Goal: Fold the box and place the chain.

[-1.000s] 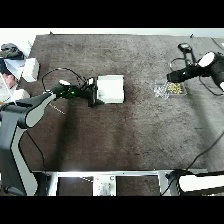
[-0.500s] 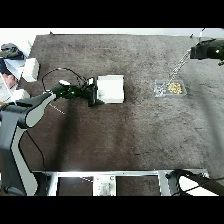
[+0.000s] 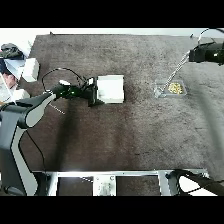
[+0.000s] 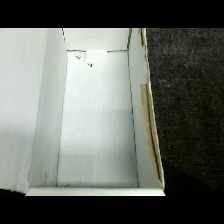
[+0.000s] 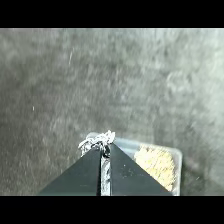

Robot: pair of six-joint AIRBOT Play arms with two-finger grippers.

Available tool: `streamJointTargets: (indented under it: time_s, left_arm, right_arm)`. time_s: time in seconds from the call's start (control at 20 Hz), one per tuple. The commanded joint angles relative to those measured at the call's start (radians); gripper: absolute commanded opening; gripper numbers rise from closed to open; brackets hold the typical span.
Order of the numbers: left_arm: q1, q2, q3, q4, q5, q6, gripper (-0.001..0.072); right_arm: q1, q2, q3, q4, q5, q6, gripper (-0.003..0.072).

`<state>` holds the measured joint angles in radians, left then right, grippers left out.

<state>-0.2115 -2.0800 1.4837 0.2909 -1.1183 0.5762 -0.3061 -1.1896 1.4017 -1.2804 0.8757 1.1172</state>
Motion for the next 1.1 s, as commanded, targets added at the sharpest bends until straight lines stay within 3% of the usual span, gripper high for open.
streamJointTargets:
  time_s: [0.0, 0.25, 0.45, 0.7, 1.05]
  left_arm:
    - [0.0, -0.001, 0.0, 0.0, 0.0, 0.0, 0.0285]
    - [0.0, -0.001, 0.0, 0.0, 0.0, 0.0, 0.0285]
    - [0.0, -0.001, 0.0, 0.0, 0.0, 0.0, 0.0285]
    - [0.0, -0.001, 0.0, 0.0, 0.0, 0.0, 0.0285]
    - [0.0, -0.001, 0.0, 0.0, 0.0, 0.0, 0.0286]
  right_arm:
    - [0.0, -0.048, -0.056, 0.006, -0.001, 0.0, -0.0019]
    - [0.0, -0.155, -0.145, -0.003, -0.059, 0.0, -0.0018]
    - [0.0, -0.233, -0.153, -0.074, -0.048, 0.005, -0.0019]
    - [0.023, -0.195, -0.153, 0.006, -0.044, -0.001, -0.0019]
    - [0.028, -0.192, -0.153, -0.065, 0.0, -0.015, -0.0018]
